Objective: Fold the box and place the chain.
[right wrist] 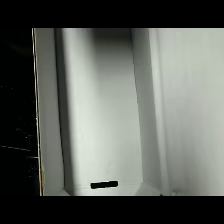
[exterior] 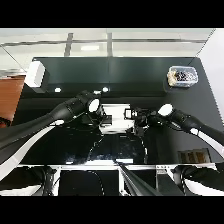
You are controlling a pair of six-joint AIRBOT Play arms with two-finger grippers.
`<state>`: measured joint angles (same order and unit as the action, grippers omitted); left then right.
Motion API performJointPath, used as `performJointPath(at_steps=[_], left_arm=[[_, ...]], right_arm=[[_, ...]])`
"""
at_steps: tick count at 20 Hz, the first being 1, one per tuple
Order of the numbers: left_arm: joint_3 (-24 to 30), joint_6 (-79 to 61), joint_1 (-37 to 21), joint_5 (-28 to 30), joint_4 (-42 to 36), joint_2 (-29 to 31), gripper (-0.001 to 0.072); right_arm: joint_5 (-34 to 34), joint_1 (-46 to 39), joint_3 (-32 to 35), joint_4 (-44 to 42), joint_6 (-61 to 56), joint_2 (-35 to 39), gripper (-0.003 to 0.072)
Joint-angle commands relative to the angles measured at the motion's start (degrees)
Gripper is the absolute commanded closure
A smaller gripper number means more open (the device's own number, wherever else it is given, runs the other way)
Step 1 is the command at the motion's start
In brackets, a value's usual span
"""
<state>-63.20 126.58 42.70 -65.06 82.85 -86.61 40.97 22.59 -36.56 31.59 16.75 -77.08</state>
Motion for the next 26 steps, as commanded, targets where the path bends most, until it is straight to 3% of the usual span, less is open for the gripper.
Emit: performJointPath(at_steps=[1, 10, 12, 13, 15, 18, 19, 21, 22, 26], left_arm=[[-0.72, 5.01, 1.36, 1.27, 2.21, -0.22, 0.0443], [-1.66, 6.58, 1.88, -1.2, 3.8, -1.88, 0.0445], [-1.66, 6.78, 2.25, -1.05, 4.61, -1.92, 0.0555], [-1.68, 6.78, 2.29, -1.03, 4.81, -1.92, 0.0558], [-1.68, 6.78, 2.29, -1.05, 4.74, -1.92, 0.0685], [-1.68, 6.78, 2.29, -1.07, 4.72, -1.92, 0.0684], [-1.79, 6.75, 2.29, -1.11, 4.7, -1.92, 0.0673], [-2.36, 6.75, 2.25, -1.27, 4.72, -1.92, 0.0317], [-2.62, 6.58, 2.19, -1.22, 4.81, -1.92, 0.0263], [-2.82, 6.34, 1.92, -1.18, 5.18, -1.92, 0.027]], right_arm=[[0.02, 0.02, 0.02, 0.0, -0.02, 0.02, 0.0555], [0.02, 0.02, 0.02, 0.0, -0.02, 0.02, 0.0555], [0.02, 0.02, 0.02, 0.0, -0.02, 0.02, 0.0555], [0.02, 0.02, 0.02, 0.0, -0.02, 0.02, 0.0555], [0.02, 0.02, 0.02, 0.0, -0.02, 0.02, 0.0555], [0.02, 0.02, 0.02, 0.0, -0.02, 0.02, 0.0555], [0.02, 0.02, 0.02, 0.0, -0.02, 0.02, 0.0555], [0.02, 0.02, 0.02, 0.0, -0.02, 0.02, 0.0555], [0.02, 0.02, 0.02, 0.0, -0.02, 0.02, 0.0554], [0.02, 0.02, 0.02, 0.02, -0.02, 0.02, 0.0555]])
